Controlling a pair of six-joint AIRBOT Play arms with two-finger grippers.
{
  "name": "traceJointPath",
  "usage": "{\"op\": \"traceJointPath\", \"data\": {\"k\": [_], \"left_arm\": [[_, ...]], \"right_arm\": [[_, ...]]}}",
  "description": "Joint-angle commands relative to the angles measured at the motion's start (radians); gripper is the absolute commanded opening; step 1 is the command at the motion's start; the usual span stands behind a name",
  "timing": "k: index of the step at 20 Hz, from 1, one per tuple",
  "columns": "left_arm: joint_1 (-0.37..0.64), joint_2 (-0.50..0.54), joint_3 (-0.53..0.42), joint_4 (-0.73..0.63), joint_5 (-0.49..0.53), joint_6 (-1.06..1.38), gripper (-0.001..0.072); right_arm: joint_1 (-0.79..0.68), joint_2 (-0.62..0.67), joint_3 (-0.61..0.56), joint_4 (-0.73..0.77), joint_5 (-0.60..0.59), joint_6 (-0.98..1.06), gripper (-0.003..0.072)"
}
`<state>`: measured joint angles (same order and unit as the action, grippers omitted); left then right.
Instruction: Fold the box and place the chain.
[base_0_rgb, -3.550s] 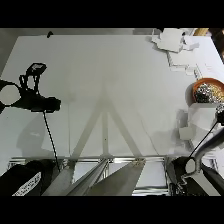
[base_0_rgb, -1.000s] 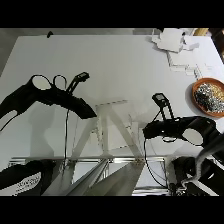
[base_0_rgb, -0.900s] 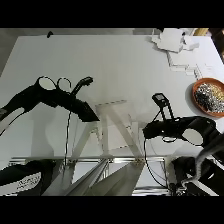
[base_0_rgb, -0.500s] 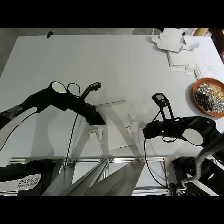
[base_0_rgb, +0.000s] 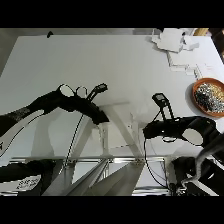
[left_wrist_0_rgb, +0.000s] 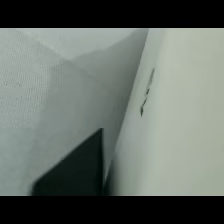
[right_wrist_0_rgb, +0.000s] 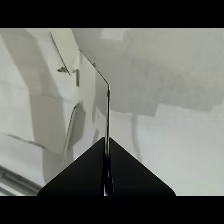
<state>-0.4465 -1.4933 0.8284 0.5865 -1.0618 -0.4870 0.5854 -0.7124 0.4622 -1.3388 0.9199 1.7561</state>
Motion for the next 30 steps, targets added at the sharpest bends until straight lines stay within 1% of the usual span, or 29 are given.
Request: {"op": "traceJointPath", "data": {"k": [1,2,3,5,6,7,8,10,12,14,15,16,20,22,24,25,27,30], "left_arm": [[-0.004,0.0,0.0,0.007,0.027,-0.006,0.0006],[-0.004,0.0,0.0,0.008,0.029,-0.007,0.0006],[-0.004,0.0,0.0,0.004,0.027,-0.007,0.0006],[-0.004,0.003,0.001,-0.028,0.058,-0.007,0.0005],[-0.006,0.003,0.001,-0.036,0.071,-0.006,0.0005],[-0.016,0.003,0.001,-0.035,0.093,-0.002,0.0005],[-0.035,0.003,0.001,-0.024,0.104,0.055,0.0005],[-0.092,0.003,0.001,0.008,0.106,0.272,0.0005],[-0.155,0.003,0.001,0.021,0.131,0.444,0.0005],[-0.203,0.003,0.001,0.021,0.225,0.467,0.0005],[-0.216,0.003,0.001,0.021,0.272,0.461,0.0005],[-0.218,0.003,0.001,0.02,0.299,0.461,0.0005],[-0.21,0.003,0.001,0.025,0.311,0.461,0.0005],[-0.211,0.003,0.001,0.029,0.312,0.461,0.0005],[-0.214,0.003,0.001,0.037,0.326,0.461,0.0005],[-0.214,0.003,0.001,0.035,0.34,0.462,0.0005],[-0.216,0.01,0.001,0.034,0.354,0.483,0.0005],[-0.217,0.041,0.001,0.032,0.324,0.594,0.0005]], "right_arm": [[0.001,0.0,0.0,0.006,0.003,-0.001,0.002],[0.001,0.0,0.0,0.008,0.002,-0.003,0.0021],[0.001,0.0,0.0,0.008,0.001,-0.007,0.0041],[0.001,0.0,0.005,0.006,-0.001,-0.014,0.0224],[0.001,0.0,0.013,0.006,0.0,-0.014,0.0277],[0.001,0.0,0.026,0.003,0.003,-0.014,0.0278],[0.0,0.0,0.041,-0.004,0.004,-0.014,0.0278],[0.0,0.0,0.075,-0.042,0.023,-0.014,0.0278],[0.0,0.0,0.111,-0.093,0.079,-0.014,0.0279],[0.0,0.0,0.14,-0.151,0.154,-0.014,0.0279],[0.0,0.001,0.148,-0.181,0.192,-0.013,0.0279],[0.0,0.007,0.15,-0.209,0.225,-0.013,0.0279],[0.0,0.047,0.15,-0.283,0.378,-0.01,0.0279],[0.0,0.061,0.15,-0.32,0.422,-0.01,0.0278],[0.0,0.064,0.15,-0.338,0.415,-0.01,0.0278],[0.0,0.064,0.15,-0.342,0.392,-0.011,0.0278],[0.0,0.064,0.15,-0.339,0.309,-0.01,0.0278],[0.0,0.064,0.15,-0.34,0.209,-0.035,0.0278]]}}
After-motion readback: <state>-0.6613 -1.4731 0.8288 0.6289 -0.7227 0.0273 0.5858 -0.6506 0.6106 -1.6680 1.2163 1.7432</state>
